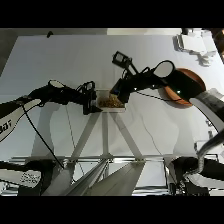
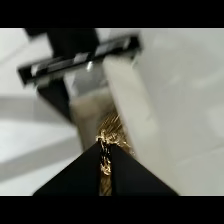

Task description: Fold the box and place the chain.

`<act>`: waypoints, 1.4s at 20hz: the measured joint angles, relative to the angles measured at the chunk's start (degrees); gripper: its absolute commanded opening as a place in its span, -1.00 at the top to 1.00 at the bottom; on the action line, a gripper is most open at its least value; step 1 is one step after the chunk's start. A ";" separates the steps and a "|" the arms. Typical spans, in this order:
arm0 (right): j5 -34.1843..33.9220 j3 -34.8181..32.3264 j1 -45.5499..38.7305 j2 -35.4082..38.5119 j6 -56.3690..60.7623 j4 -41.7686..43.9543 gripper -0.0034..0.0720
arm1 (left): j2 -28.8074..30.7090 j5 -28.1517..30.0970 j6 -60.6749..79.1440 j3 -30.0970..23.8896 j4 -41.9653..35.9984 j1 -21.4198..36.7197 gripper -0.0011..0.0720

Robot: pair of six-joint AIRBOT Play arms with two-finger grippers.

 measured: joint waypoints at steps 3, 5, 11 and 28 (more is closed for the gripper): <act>1.46 0.07 0.66 -0.61 1.29 -2.01 0.11 | 0.00 0.00 0.00 0.00 0.00 0.00 -0.06; 2.60 0.83 0.81 -0.74 2.12 -2.71 0.11 | 0.00 0.00 0.00 0.00 0.00 0.00 -0.06; 6.95 12.96 -2.64 -3.13 7.19 -3.21 0.11 | 0.00 0.00 0.00 0.00 0.00 0.00 -0.06; 26.49 22.08 -4.24 -22.43 12.92 5.33 0.11 | 0.00 0.00 0.00 0.00 0.00 0.00 -0.06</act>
